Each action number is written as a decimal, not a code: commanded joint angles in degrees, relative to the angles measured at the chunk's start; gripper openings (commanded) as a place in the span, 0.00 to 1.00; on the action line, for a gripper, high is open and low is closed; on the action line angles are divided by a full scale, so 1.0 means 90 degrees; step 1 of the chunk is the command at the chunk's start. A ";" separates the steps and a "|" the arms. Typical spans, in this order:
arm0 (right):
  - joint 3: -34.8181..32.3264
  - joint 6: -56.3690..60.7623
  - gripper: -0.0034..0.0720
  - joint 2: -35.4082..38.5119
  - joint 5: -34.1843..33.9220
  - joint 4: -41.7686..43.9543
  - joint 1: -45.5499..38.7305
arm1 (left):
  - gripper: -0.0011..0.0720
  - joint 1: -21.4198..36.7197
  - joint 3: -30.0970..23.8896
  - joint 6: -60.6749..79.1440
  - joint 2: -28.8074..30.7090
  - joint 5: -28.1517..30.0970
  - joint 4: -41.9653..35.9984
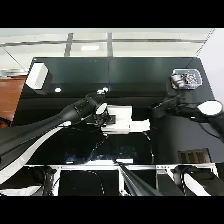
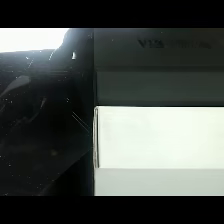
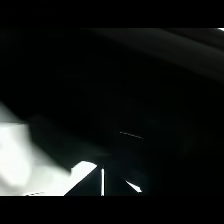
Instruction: Fold the box and place the chain.
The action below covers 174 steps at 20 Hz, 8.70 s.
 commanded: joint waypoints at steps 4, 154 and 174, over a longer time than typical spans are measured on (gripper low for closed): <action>-0.0627 0.3082 0.06 -0.0204 0.0658 -0.0981 -0.1545 | 0.05 0.0005 0.0005 -0.0005 -0.0002 -0.0017 -0.0005; 0.7342 0.7427 0.74 -0.5865 0.2113 -0.5989 -0.0823 | 0.05 0.0005 0.0005 -0.0002 -0.0002 -0.0172 -0.0024; 0.7356 0.7138 0.23 -0.6392 0.2001 -0.5489 -0.0988 | 0.05 0.0005 0.0005 -0.0002 -0.0002 -0.0180 -0.0168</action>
